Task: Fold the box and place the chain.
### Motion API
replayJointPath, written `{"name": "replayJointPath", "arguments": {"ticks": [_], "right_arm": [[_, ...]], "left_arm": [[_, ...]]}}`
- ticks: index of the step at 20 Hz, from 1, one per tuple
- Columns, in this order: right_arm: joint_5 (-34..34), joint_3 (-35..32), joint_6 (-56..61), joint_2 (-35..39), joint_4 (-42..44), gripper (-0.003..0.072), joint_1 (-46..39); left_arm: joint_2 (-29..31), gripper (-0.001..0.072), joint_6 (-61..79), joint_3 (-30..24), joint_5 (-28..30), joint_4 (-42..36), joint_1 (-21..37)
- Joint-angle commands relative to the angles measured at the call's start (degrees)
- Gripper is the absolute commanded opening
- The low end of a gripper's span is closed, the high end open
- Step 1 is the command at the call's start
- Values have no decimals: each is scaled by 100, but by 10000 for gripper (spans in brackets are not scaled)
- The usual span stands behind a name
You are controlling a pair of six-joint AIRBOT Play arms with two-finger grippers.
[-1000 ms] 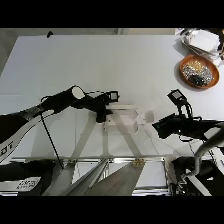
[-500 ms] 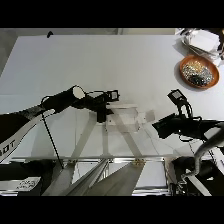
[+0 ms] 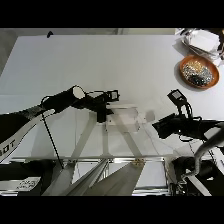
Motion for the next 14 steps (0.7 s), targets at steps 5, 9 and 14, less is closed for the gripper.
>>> {"name": "replayJointPath", "arguments": {"ticks": [5,9,14], "right_arm": [[166,4,-590,4,42,417,2],[533,4,-625,4,393,416,4],[1768,17,-1641,33,1069,296,4]], "left_arm": [[-2,10,4,-2,-7,-2,-4],[-2,10,4,-2,-7,-2,-4],[-2,10,4,-2,-7,-2,-4]]}}
